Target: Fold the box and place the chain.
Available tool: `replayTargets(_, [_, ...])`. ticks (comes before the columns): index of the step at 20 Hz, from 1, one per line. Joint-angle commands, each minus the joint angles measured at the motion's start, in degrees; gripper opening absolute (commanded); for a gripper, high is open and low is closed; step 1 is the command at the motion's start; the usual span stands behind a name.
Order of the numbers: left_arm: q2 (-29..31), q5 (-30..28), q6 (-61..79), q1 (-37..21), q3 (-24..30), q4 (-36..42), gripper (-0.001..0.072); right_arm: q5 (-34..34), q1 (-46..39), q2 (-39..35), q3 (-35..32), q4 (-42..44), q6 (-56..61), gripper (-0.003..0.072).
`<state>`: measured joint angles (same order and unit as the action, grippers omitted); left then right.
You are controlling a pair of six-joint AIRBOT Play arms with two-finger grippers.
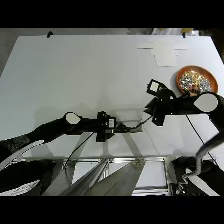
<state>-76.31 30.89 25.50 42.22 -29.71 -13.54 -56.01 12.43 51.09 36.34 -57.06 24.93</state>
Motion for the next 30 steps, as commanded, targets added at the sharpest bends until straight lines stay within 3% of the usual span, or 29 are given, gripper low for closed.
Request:
replayTargets(1, [0.0, 0.0, 0.0, 0.0, 0.0, 0.0, 0.0151, 1.9, -4.1, 0.5, -6.5, -1.0, -8.4, 0.0199])
replayTargets(3, [0.0, 0.0, 0.0, 0.0, 0.0, 0.0, 0.0151, 5.8, -3.6, 1.0, -11.0, 1.4, -15.1, 0.0355])
replayTargets(8, [0.0, 0.0, 0.0, 0.0, 0.0, 0.0, 0.0151, 13.8, -0.4, 1.2, -15.3, 3.8, -19.7, 0.0361])
replayTargets(14, [0.0, 0.0, 0.0, 0.0, 0.0, 0.0, 0.0151, 14.5, 2.8, 6.8, -15.3, 6.8, -27.1, 0.0353])
replayTargets(15, [0.0, 0.0, 0.0, 0.0, 0.0, 0.0, 0.0151, 15.6, 3.5, 8.0, -15.3, 6.9, -27.1, 0.0288])
replayTargets(17, [0.0, 0.0, 0.0, 0.0, 0.0, 0.0, 0.0151, 16.9, 3.9, 9.1, -15.3, 8.8, -27.1, 0.0253])
replayTargets(18, [0.0, 0.0, 0.0, 0.0, 0.0, 0.0, 0.0151, 16.8, 3.9, 8.9, -15.3, 9.2, -27.1, 0.0156])
replayTargets(19, [0.0, 0.0, 0.0, 0.0, 0.0, 0.0, 0.0151, 16.4, 3.9, 8.5, -15.3, 9.1, -26.9, 0.0011])
replayTargets(20, [0.0, 0.0, 0.0, 0.0, 0.0, 0.0, 0.0151, 16.0, 3.9, 7.6, -15.3, 8.9, -26.4, 0.0016])
replayTargets(23, [0.0, 0.0, 0.0, 0.0, 0.0, 0.0, 0.0151, 11.8, 3.9, 3.7, -15.0, 5.5, -24.8, 0.0015])
replayTargets(26, [0.0, 0.0, 0.0, 0.0, 0.0, 0.0, 0.0151, -0.9, 3.9, -0.1, -8.3, -5.0, -9.9, 0.0015])
replayTargets(30, [0.0, 0.0, 0.0, 0.0, 0.0, 0.0, 0.0151, -15.3, 4.0, -1.1, 3.6, -0.8, -3.8, 0.0016])
